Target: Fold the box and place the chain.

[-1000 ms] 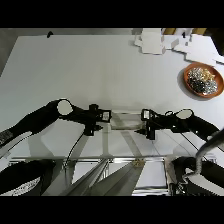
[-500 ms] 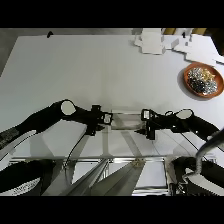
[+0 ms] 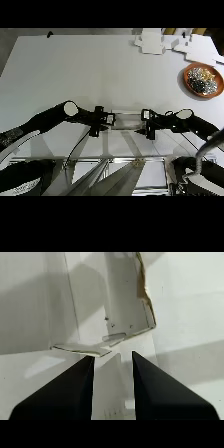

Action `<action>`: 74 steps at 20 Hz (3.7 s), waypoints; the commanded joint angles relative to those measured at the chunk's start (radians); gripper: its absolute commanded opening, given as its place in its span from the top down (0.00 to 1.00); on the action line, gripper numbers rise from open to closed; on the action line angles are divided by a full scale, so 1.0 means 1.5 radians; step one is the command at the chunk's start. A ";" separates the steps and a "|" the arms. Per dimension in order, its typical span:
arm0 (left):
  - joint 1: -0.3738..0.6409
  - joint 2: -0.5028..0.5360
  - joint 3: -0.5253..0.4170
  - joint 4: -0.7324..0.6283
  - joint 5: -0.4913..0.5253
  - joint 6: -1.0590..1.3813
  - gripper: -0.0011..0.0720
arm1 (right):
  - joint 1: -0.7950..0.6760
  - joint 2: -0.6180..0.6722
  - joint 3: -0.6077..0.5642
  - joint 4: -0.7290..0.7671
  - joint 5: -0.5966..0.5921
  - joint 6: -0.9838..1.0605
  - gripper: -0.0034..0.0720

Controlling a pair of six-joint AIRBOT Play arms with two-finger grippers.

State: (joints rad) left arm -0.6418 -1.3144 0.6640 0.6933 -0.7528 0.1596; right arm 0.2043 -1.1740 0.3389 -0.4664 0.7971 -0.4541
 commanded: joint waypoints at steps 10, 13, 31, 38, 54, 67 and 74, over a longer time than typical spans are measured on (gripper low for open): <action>-0.006 -0.012 0.000 -0.098 0.016 0.059 0.80 | 0.000 0.000 0.000 0.000 0.000 0.001 0.56; -0.007 -0.023 0.000 -0.143 0.016 0.079 0.80 | 0.000 0.000 0.000 0.000 0.000 0.000 0.56; 0.062 0.146 0.000 0.111 -0.118 -0.372 0.71 | 0.000 0.000 0.000 0.000 0.000 0.001 0.56; 0.151 0.226 -0.003 0.183 -0.170 -0.684 0.98 | 0.000 0.000 0.000 0.000 0.000 0.000 0.56; 0.114 0.021 -0.068 -0.027 -0.010 -0.860 0.98 | 0.000 0.000 0.000 0.000 0.000 0.000 0.56; 0.052 0.094 -0.067 -0.039 0.033 -0.922 0.97 | 0.000 0.000 0.000 0.000 0.000 0.001 0.56; 0.023 0.097 -0.048 -0.049 0.040 -0.917 0.96 | 0.000 0.000 0.000 0.000 0.000 0.001 0.56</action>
State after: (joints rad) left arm -0.5922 -1.1732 0.5812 0.6243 -0.7006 -1.2194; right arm 0.2043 -1.1736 0.3389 -0.4664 0.7975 -0.4538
